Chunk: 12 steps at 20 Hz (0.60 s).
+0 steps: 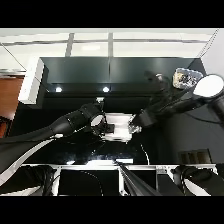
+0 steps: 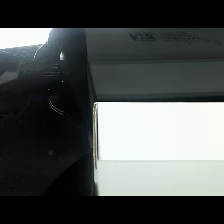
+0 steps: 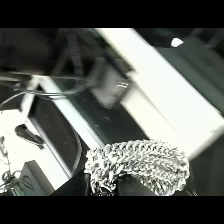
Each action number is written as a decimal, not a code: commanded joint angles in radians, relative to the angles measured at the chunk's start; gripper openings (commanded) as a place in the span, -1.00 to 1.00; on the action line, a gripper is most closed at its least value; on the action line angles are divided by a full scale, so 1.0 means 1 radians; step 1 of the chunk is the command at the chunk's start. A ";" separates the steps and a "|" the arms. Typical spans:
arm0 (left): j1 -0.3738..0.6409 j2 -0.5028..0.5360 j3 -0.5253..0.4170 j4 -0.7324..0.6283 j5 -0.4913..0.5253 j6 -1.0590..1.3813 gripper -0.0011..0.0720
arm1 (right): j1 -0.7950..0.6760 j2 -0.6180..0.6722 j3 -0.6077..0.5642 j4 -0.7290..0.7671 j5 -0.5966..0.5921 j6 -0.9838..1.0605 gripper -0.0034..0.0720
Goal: Fold the box and place the chain.
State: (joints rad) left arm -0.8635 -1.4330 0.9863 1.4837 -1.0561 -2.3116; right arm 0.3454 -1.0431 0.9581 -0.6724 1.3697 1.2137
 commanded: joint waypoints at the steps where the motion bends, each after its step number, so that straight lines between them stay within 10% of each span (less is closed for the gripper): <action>1: 0.001 0.000 0.000 0.000 0.000 0.000 -0.90 | 0.122 0.002 -0.056 0.035 -0.168 0.011 -0.90; 12: 0.001 0.000 0.000 0.000 0.001 0.000 -0.90 | 0.193 -0.077 -0.132 -0.142 -0.410 0.174 -0.89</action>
State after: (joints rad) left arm -0.8635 -1.4330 0.9863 1.4837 -1.0561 -2.3119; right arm 0.5133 -1.0943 0.8494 -0.8051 1.0451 1.3510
